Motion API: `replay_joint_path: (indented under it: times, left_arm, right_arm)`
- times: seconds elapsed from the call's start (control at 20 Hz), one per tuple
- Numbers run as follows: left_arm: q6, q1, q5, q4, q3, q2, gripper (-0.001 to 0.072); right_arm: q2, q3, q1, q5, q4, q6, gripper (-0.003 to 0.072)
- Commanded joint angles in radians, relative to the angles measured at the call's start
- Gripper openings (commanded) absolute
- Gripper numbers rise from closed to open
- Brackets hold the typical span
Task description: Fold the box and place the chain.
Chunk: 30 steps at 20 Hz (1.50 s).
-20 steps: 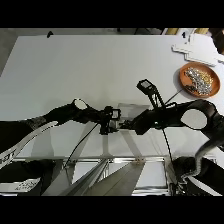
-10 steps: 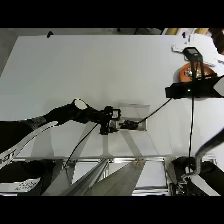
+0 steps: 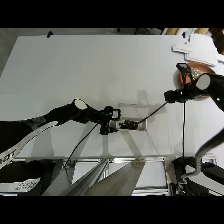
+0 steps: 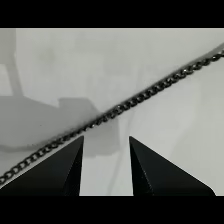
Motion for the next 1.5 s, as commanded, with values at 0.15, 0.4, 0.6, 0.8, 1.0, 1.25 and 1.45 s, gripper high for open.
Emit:
replay_joint_path:
  times: [0.15, 0.4, 0.6, 0.8, 1.0, 1.25, 1.45]
  left_arm:
    - [0.0, 0.0, 0.0, 0.0, 0.0, 0.0, 0.0208]
    - [0.0, 0.0, 0.0, 0.0, 0.0, 0.0, 0.0208]
    - [0.0, 0.0, 0.0, 0.0, 0.0, 0.0, 0.0208]
    - [0.0, 0.0, 0.0, 0.0, 0.0, 0.0, 0.0208]
    - [0.0, 0.0, 0.0, 0.0, 0.0, 0.0, 0.0208]
    - [0.0, 0.0, 0.0, 0.0, 0.0, 0.0, 0.0208]
    - [0.0, 0.0, 0.0, 0.0, 0.0, 0.0, 0.0208]
  right_arm:
    - [-0.118, -0.004, 0.042, -0.018, -0.021, -0.006, 0.0314]
    - [-0.171, -0.004, 0.042, -0.037, -0.031, 0.001, 0.0283]
    - [-0.174, -0.004, 0.042, -0.043, -0.031, 0.001, 0.0145]
    - [-0.137, -0.004, 0.06, 0.026, -0.031, -0.009, 0.002]
    - [0.039, -0.004, 0.108, 0.165, -0.031, -0.011, 0.002]
    - [0.318, -0.004, 0.198, 0.346, 0.002, -0.006, 0.002]
    - [0.481, -0.004, 0.267, 0.359, 0.134, 0.0, 0.002]
